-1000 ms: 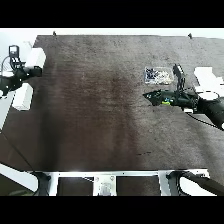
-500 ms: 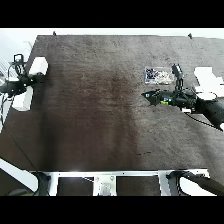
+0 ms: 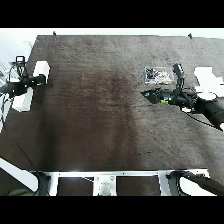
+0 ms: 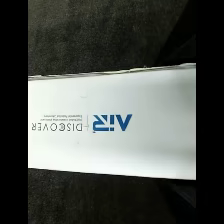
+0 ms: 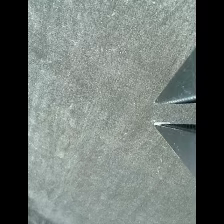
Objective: Fold the box and place the chain.
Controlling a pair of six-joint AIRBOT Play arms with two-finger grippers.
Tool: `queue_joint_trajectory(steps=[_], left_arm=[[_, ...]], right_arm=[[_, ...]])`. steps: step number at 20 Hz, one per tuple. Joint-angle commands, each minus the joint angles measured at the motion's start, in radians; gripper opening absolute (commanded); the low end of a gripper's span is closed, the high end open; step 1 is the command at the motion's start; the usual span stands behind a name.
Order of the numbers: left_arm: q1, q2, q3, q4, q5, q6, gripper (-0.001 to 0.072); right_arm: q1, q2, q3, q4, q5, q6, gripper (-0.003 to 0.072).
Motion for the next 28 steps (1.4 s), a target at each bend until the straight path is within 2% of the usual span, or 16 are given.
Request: queue_joint_trajectory(steps=[1,3,5,7,8,12,13,14,15,16,17,20,22,25,28], left_arm=[[0.000,0.010,0.008,0.006,-0.031,0.003,0.0720],[0.000,0.032,0.008,0.011,-0.035,0.003,0.0720],[0.000,0.057,0.008,0.012,-0.034,0.003,0.0720],[0.000,0.094,0.008,0.048,-0.029,0.003,0.0720],[0.000,0.114,0.008,0.084,-0.033,0.002,0.0720],[0.003,0.230,0.008,0.131,-0.121,-0.028,0.0720],[0.003,0.270,0.008,0.131,-0.158,-0.027,0.0692],[0.003,0.320,0.008,0.130,-0.203,-0.027,0.0460],[0.003,0.370,0.008,0.130,-0.259,-0.016,0.0198],[0.001,0.425,0.008,0.126,-0.331,0.026,0.0018],[-0.002,0.476,0.008,0.116,-0.377,0.049,0.0017],[-0.035,0.658,-0.006,0.105,-0.394,0.036,0.0014],[-0.089,0.792,-0.068,0.104,-0.330,0.047,0.0014],[-0.208,0.966,-0.248,0.104,-0.218,0.097,0.0014],[-0.331,1.142,-0.499,0.103,-0.055,0.137,0.0014]], right_arm=[[0.001,0.000,0.000,0.005,0.000,0.001,0.0236],[0.001,0.000,0.000,0.005,0.001,0.001,0.0324],[0.001,0.000,0.000,0.005,0.001,0.001,0.0332],[0.000,0.000,0.000,0.005,0.001,0.001,0.0467],[0.000,0.000,0.000,0.005,0.001,0.001,0.0496],[0.000,0.001,0.000,0.006,0.002,0.001,0.0498],[0.000,0.003,0.000,0.012,0.010,0.001,0.0485],[0.000,0.013,0.000,0.024,0.024,0.001,0.0346],[0.000,0.033,0.000,0.035,0.027,0.000,0.0230],[0.000,0.060,0.000,0.039,0.027,-0.001,0.0082],[0.000,0.099,0.000,0.039,0.027,-0.013,0.0007],[0.000,0.253,0.000,0.038,-0.025,-0.018,0.0005],[0.000,0.375,-0.005,0.034,-0.124,-0.018,0.0004],[0.000,0.546,-0.055,-0.009,-0.288,-0.017,0.0004],[0.000,0.723,-0.163,-0.044,-0.360,-0.018,0.0004]])
